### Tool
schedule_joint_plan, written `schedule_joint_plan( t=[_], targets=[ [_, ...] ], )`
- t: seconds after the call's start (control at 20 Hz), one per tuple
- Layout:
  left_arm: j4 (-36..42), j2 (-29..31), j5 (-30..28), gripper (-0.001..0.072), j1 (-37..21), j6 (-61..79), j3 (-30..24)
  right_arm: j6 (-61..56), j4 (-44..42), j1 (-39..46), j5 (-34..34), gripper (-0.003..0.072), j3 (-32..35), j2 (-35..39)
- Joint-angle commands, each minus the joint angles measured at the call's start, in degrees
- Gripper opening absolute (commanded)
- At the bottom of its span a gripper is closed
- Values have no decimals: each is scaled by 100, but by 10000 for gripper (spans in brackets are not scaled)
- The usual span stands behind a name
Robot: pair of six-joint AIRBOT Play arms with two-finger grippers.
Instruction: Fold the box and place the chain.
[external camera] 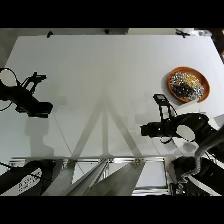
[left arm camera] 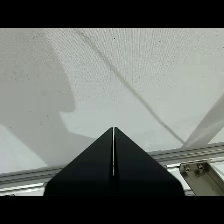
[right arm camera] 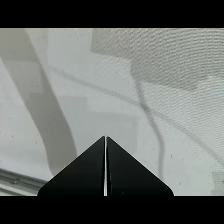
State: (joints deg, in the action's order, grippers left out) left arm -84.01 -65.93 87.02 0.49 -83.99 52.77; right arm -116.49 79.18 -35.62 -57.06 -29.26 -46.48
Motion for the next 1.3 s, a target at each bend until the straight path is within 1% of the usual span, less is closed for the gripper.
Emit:
schedule_joint_plan(
  t=[0.0,0.1,0.2,0.25,0.3,0.4,0.45,0.5,0.6,0.65,0.7,0.75,0.8,0.85,0.9,0.95,1.0,1.05,1.1,1.15,1.2,1.25],
  targets=[
    [-2,4,0,9,-4,0,-2,9,11,-2,15,18,0,4],
    [-2,4,-2,9,-4,0,-2,369,17,-2,59,18,0,4],
    [-2,4,-2,9,-4,0,-2,575,317,50,98,19,-61,4],
    [-2,4,-2,9,-4,0,-2,577,535,247,-28,25,-168,4],
    [-2,4,-4,9,-4,0,-2,612,815,603,-286,61,-328,4],
    [-2,4,-2,9,-4,0,-2,1174,1432,1589,-855,59,-691,4],
    [-2,4,-2,9,-4,0,-2,1650,1777,2251,-1082,52,-887,4],
    [-2,4,-2,9,-4,0,-2,2192,2009,2914,-1233,13,-1069,4],
    [-2,4,-2,9,-4,0,-2,3412,2240,4433,-1373,14,-1440,4],
    [-2,4,-2,9,-4,0,-2,3921,2286,5125,-1360,31,-1576,2],
    [-2,4,-2,9,-4,0,-2,4369,2306,5860,-1198,163,-1681,2],
    [-2,4,-4,9,-4,0,-2,4688,2319,6441,-957,275,-1725,-2],
    [-2,4,2,9,-4,0,-2,4841,2345,6955,-678,331,-1740,-39],
    [-2,4,-2,9,-4,0,-2,5075,2363,7394,-439,362,-1755,-164],
    [-2,4,4,9,-4,0,-2,5283,2393,7744,-374,364,-1803,-398],
    [-2,4,0,9,-4,0,-2,5425,2396,7991,-374,394,-1867,-673],
    [-4,4,2,9,-4,0,-2,5528,2406,8185,-409,460,-1950,-997],
    [-2,4,2,9,-4,0,-2,5637,2402,8290,-529,488,-2059,-1298],
    [-2,4,0,9,-4,0,-2,5958,2389,8310,-732,489,-2184,-1598],
    [-2,4,2,9,-4,0,-2,6229,2365,8310,-857,505,-2291,-1838],
    [-2,4,0,9,-4,0,-2,6443,2273,8310,-896,545,-2389,-2057],
    [-2,4,2,9,-4,0,-2,6601,2181,8310,-894,549,-2455,-2232]
  ],
)
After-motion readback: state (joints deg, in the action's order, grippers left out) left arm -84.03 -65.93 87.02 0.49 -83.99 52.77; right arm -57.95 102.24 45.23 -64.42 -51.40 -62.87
